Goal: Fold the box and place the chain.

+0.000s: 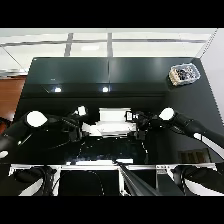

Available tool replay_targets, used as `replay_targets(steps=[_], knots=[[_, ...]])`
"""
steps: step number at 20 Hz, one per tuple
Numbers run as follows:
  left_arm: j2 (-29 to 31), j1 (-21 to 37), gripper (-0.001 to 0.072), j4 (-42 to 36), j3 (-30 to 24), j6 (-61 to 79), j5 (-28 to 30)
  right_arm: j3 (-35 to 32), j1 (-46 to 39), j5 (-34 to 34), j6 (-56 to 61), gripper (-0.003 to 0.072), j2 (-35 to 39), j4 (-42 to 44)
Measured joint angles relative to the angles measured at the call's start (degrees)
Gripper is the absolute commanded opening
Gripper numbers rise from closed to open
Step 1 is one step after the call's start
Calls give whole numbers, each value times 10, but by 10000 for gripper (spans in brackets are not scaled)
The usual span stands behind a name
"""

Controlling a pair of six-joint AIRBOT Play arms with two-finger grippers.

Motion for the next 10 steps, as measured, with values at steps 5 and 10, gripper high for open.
replay_targets(steps=[5,10], knots=[[-100,-48,675,23,66,59,-5,0,0,0,0,198,0,0],[-149,-69,344,22,97,73,-19,0,0,0,0,198,0,0]])
